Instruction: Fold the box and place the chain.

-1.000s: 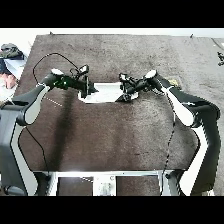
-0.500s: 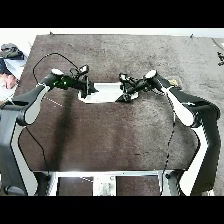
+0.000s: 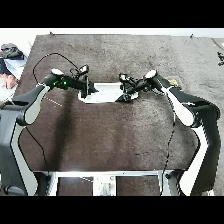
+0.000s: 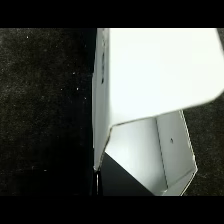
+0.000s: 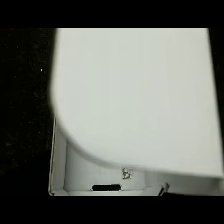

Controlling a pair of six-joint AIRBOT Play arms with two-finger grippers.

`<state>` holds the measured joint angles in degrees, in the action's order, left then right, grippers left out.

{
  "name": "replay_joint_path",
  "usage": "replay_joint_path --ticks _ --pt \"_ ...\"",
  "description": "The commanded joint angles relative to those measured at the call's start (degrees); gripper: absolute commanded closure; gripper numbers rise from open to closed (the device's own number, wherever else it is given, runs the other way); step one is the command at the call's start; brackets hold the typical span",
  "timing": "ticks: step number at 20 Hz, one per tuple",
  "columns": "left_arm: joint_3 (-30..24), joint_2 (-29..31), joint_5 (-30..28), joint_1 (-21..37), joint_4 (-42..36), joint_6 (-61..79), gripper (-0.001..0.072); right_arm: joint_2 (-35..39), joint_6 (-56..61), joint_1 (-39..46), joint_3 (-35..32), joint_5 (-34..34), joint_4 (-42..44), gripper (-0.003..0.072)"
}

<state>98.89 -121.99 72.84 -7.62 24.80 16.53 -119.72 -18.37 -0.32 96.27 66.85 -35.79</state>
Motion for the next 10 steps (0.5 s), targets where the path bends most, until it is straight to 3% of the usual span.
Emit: replay_joint_path --ticks 1,2,3,6,10 --pt "0.0 0.0 0.1 0.0 0.0 0.0 0.0695 0.0 0.0 0.0 0.0 0.0 0.0 0.0252" --pt "0.0 0.1 0.3 0.0 0.0 0.0 0.0561 0.0 0.0 0.0 0.0 0.0 0.0 0.0251" --pt "0.0 0.2 0.2 0.0 -0.1 -0.2 0.0362 0.0 0.0 0.0 0.0 0.0 0.0 0.0252" --pt "0.4 1.1 0.4 0.6 0.0 -3.3 0.0354 0.0 0.0 0.0 0.0 0.0 0.0 0.0251" --pt "2.1 3.1 5.8 3.6 0.0 -7.2 0.0354 0.0 0.0 0.0 0.0 0.0 0.0 0.0251"
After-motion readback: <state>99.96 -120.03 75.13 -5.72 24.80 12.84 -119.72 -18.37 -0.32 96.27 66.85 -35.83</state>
